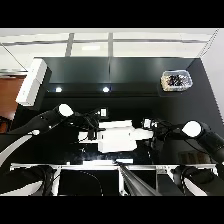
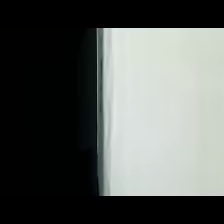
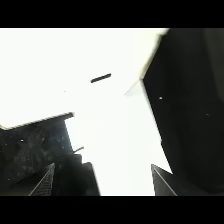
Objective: Fold the box and place the chain.
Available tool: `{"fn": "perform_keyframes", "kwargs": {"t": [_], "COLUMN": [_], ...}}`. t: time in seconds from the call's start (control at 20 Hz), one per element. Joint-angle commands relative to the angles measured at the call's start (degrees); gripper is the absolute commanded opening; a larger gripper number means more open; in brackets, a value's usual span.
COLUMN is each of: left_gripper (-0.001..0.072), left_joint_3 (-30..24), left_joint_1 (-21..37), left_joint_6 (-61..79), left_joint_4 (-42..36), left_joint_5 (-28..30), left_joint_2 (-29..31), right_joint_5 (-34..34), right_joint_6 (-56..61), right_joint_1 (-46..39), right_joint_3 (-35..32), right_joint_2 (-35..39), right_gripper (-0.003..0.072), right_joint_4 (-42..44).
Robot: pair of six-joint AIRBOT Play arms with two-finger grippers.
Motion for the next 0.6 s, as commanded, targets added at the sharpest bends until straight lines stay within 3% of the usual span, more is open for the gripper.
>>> {"fn": "perform_keyframes", "kwargs": {"t": [0.0,0.55], "left_gripper": [0.0028,0.0029], "left_joint_3": [0.04,0.04], "left_joint_1": [-1.05,-1.11], "left_joint_6": [-0.81,-0.81], "left_joint_4": [0.87,0.85], "left_joint_5": [1.57,1.55], "left_joint_2": [-0.04,-0.04], "right_joint_5": [-0.11,-2.78], "right_joint_6": [-2.23,-5.35], "right_joint_1": [0.33,10.51], "right_joint_3": [-0.07,-2.01], "right_joint_2": [-1.03,-1.38], "right_gripper": [0.0685,0.0685], "right_joint_4": [1.95,4.35]}}
